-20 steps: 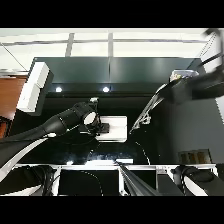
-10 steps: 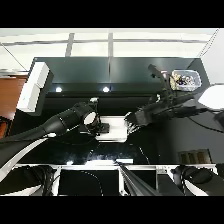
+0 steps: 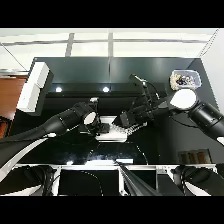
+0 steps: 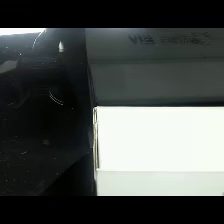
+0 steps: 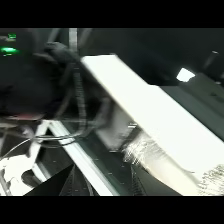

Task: Fold the box and place the chain.

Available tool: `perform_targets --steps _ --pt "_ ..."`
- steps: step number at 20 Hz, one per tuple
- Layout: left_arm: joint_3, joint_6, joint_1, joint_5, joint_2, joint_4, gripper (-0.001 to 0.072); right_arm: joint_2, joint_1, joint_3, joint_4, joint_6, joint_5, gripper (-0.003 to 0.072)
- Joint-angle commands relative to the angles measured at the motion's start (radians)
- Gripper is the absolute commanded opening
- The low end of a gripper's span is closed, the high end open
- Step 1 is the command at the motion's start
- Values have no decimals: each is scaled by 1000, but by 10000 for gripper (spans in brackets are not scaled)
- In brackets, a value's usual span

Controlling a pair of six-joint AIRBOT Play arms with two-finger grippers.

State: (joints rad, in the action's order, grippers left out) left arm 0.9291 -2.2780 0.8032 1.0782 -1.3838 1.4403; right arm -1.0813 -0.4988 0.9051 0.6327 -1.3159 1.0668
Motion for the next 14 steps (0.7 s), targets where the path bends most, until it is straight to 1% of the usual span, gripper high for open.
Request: perform_targets --steps 1,2,3,4,6,8,9,10,12,14 --pt "1 0 -1 -3 0 -19 30 15 113 0 28 24 106 438" --pt "1 0 -1 -3 0 -17 31 43 181 0 68 54 140 437" --pt "1 0 -1 -3 0 -17 30 72 245 -1 142 83 163 437" --pt "1 0 -1 -3 0 -17 30 103 303 -6 257 103 167 437" --pt "1 0 -1 -2 0 -17 30 146 375 -67 413 190 92 436" --pt "1 0 -1 0 0 -18 30 148 389 -164 430 372 -7 440" --pt "1 0 -1 0 0 -17 30 148 378 -214 417 489 -64 649" --pt "1 0 -1 0 0 -17 30 147 357 -261 415 610 -126 720" --pt "1 0 -1 -2 0 -17 30 135 306 -324 417 832 -227 720" --pt "1 0 -1 -1 0 -17 30 79 272 -342 410 995 -269 720"
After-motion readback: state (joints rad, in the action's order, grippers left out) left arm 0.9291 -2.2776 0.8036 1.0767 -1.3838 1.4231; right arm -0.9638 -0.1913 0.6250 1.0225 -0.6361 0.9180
